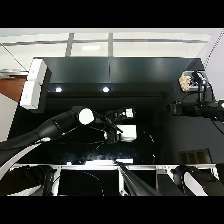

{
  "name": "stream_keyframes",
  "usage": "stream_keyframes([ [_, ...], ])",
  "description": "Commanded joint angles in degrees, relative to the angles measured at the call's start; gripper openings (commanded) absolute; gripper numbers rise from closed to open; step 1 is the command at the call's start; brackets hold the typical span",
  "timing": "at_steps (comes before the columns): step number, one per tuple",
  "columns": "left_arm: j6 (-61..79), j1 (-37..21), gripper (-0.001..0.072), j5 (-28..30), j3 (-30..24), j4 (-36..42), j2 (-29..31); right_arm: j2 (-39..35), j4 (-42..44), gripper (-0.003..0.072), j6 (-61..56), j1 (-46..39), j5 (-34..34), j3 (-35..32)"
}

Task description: Fold the box and place the chain.

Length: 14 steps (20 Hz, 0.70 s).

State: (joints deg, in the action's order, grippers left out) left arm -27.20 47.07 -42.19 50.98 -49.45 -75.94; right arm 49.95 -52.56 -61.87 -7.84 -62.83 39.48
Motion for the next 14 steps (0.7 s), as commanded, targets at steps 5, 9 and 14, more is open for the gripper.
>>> stream_keyframes([
  [5, 0.0, 0.0, 0.0711, 0.0, 0.1, -0.7, -1.0, 0.0, 0.0, 0.0038, 0.0, 0.0, 0.2, 0.0],
  [9, 0.0, 0.0, 0.0711, -0.2, 0.1, -0.9, -1.0, 0.0, 0.0, 0.0038, 0.0, 0.0, 0.2, 0.0],
  [14, 0.0, 0.0, 0.0711, -1.9, 0.1, -0.9, -1.0, 0.0, 0.0, 0.0039, 0.0, 0.0, 0.2, 0.0],
])
